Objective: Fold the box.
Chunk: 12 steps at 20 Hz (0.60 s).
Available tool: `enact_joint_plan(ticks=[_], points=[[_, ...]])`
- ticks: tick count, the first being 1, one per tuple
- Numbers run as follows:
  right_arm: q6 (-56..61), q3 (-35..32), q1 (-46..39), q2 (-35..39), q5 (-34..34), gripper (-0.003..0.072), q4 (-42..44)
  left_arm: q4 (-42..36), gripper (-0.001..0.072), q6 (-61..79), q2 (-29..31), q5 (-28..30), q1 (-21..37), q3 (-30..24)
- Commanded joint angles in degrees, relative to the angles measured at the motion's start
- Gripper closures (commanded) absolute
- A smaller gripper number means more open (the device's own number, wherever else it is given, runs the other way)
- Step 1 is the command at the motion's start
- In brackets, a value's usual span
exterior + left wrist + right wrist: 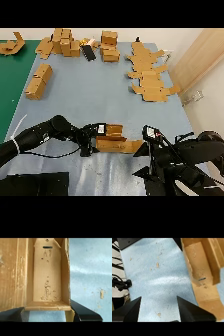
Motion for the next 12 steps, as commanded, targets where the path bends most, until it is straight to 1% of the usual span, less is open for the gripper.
enact_joint_plan(ticks=[1, 6, 12], points=[[0.13, 0.07, 0.00, 0.02, 0.00, -0.0022, -0.02, -0.20, 0.0192, -1.18, 0.20, -3.39, 2.25, -0.63], [0.11, 0.07, 0.00, 0.02, 0.02, -0.0022, -0.04, -0.24, 0.0192, -1.40, 0.13, -0.42, 2.21, -0.98], [0.11, 0.07, 0.00, 0.02, 0.55, -0.0022, -0.09, 0.02, 0.0192, -1.14, 0.13, 0.87, 2.21, -0.96]])
